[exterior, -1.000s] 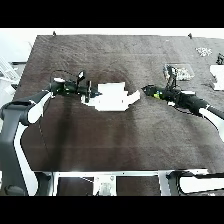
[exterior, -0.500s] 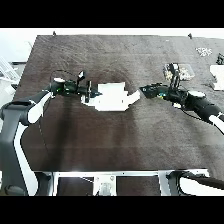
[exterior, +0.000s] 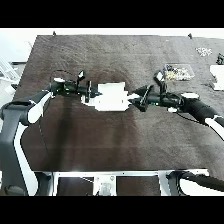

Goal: Fold the box and place the chain.

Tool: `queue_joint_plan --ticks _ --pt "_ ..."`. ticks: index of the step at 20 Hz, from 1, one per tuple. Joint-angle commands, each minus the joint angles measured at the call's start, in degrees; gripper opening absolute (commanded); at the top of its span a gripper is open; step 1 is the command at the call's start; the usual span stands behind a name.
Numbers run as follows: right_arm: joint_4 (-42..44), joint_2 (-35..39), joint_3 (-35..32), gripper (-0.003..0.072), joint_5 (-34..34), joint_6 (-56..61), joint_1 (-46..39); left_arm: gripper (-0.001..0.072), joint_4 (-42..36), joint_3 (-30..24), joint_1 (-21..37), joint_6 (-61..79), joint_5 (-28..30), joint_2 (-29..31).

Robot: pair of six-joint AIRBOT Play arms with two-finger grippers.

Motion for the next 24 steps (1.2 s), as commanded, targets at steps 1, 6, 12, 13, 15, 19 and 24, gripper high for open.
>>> queue_joint_plan --ticks 1,6,12,13,15,19,24 --pt "-1.6 -1.6 0.0 0.0623 -0.1 -12.1 3.3 0.0021 0.0 0.0 0.0 0.0 0.1 0.0" --pt "-4.6 -4.8 0.0 0.0628 -6.3 -25.0 4.5 0.0021 0.0 0.0 0.0 0.0 0.1 0.0" --pt "-9.3 -5.5 -0.1 0.0628 -5.6 -26.0 6.3 0.002 0.0 0.0 0.0 0.0 0.1 0.0" --pt "-9.3 -5.5 -0.1 0.0628 -5.6 -26.1 6.4 0.0021 0.0 0.0 0.0 0.0 0.1 0.0" --pt "-9.3 -5.8 -0.1 0.0628 -5.7 -26.0 6.6 0.0021 0.0 0.0 0.0 0.0 0.1 0.0" --pt "-9.2 -8.6 -0.1 0.0628 -9.6 -26.1 6.7 0.0021 0.0 0.0 0.0 0.0 0.0 0.0" --pt "-7.8 -9.2 0.3 0.0628 -16.1 -26.5 7.9 0.0021 0.0 0.0 0.0 0.0 0.0 0.0"
